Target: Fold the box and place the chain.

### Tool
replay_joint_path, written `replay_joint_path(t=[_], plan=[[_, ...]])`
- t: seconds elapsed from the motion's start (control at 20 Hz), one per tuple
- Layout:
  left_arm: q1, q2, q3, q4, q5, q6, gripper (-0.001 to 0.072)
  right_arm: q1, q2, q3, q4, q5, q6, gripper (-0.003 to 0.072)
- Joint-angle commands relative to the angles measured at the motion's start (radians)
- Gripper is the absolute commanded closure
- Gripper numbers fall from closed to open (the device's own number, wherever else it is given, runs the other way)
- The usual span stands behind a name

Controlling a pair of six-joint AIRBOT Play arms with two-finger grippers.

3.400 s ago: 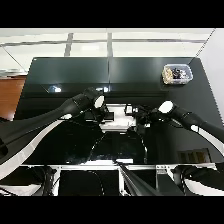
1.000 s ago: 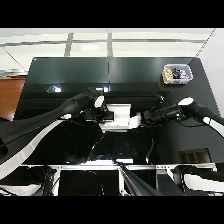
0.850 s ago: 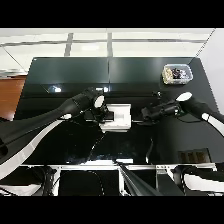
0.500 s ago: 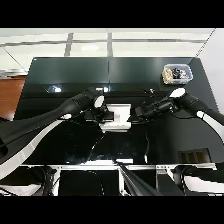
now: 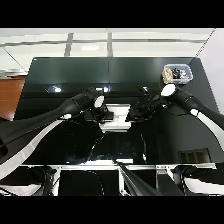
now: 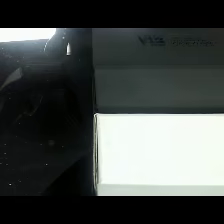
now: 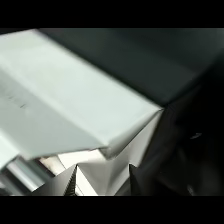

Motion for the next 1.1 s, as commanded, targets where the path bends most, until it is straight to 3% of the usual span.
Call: replay_joint_path(t=[0.0,0.25,0.6,1.0,1.05], plan=[[0.0,-0.001,0.0,0.0,0.003,0.0,0.068,0.075,0.0,0.058,-0.184,-0.034,0.209,0.0334],[0.0,-0.001,0.0,0.0,0.004,0.0,0.068,0.212,-0.008,0.103,-0.419,-0.098,0.495,0.0335],[0.0,-0.001,0.0,0.0,0.003,0.0,0.068,0.355,-0.074,0.187,-0.698,-0.043,0.8,0.0363],[0.0,-0.001,0.0,0.0,0.003,0.0,0.068,0.375,-0.081,0.187,-0.73,-0.044,0.885,0.0394],[0.0,-0.001,0.0,0.0,0.003,0.0,0.068,0.375,-0.081,0.187,-0.731,-0.04,0.886,0.0452]])
